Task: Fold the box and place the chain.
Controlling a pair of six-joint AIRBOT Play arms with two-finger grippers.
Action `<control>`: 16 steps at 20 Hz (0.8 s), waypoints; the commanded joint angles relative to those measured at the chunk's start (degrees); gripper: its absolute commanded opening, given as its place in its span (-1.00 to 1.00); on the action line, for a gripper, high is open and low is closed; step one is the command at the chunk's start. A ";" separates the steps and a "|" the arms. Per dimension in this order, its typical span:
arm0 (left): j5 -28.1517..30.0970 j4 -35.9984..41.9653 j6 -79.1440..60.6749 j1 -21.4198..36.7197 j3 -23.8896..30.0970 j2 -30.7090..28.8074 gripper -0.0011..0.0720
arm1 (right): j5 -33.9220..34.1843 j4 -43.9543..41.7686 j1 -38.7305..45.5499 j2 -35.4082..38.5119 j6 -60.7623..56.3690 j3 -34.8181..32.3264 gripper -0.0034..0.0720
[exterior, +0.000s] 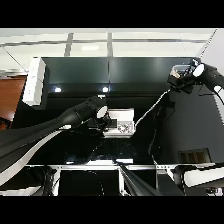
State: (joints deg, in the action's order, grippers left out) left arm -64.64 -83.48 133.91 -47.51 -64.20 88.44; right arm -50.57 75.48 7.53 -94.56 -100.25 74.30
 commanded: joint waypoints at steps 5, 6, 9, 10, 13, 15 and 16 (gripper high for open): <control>0.04 0.02 0.02 0.04 0.00 0.02 -0.89 | -10.84 -0.22 -1.84 19.47 12.70 -3.19 -0.85; 0.04 0.02 0.02 0.04 0.00 0.02 -0.89 | -10.82 -0.39 -1.84 23.61 12.70 -4.26 -0.85; 0.04 0.02 0.02 0.02 0.00 0.02 -0.89 | -11.58 -0.52 -1.84 36.06 12.70 -6.62 -0.85; 0.04 0.00 0.00 0.04 0.00 0.02 -0.89 | -12.39 -0.66 -1.84 39.50 12.70 -6.67 -0.85; 0.07 0.00 0.00 0.04 0.00 0.02 -0.89 | -12.76 -3.58 -1.84 49.44 12.66 -6.67 -0.85; 0.07 0.00 0.02 0.04 0.00 0.02 -0.89 | -12.17 -9.31 -1.84 54.53 12.68 -6.64 -0.85; 0.04 0.00 0.02 0.04 0.00 0.02 -0.89 | -11.82 -11.87 -1.84 56.46 12.70 -6.64 -0.85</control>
State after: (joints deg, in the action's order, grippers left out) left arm -64.62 -83.48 133.93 -47.51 -64.20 88.44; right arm -62.76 70.28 5.74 -45.54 -87.74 67.83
